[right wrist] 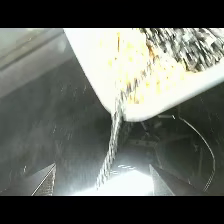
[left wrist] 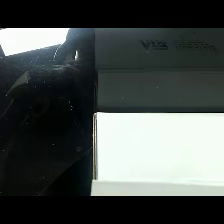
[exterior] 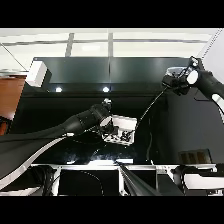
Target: Fold the box and place the chain.
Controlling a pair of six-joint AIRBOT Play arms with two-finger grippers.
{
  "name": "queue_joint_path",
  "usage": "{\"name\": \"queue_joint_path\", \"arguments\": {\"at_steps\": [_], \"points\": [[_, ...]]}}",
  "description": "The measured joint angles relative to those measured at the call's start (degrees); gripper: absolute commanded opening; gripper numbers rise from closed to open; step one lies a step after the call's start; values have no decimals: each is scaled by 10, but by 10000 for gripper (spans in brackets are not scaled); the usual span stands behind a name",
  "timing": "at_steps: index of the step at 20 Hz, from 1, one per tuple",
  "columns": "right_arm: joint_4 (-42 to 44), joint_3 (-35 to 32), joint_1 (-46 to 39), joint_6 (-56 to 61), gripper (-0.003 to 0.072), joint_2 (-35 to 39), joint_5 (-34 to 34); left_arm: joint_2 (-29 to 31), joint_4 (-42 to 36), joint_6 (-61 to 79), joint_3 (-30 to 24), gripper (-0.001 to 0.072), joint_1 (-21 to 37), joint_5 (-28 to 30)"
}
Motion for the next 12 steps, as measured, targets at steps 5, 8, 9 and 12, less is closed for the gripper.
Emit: {"name": "queue_joint_path", "arguments": {"at_steps": [5, 8, 9, 12], "points": [[19, 52, -4, -1, 113, -64, 15, 0, 0, 0, 0, 32, 0, 0], [22, 61, -9, -6, 46, -72, 34, 0, 0, 0, 0, 33, 0, 0], [23, 63, -10, -14, 45, -70, 45, 0, 0, 0, 0, 33, 0, 0], [25, 66, -11, -67, 45, -34, 73, 0, 0, 0, 0, 33, 0, 0]]}}
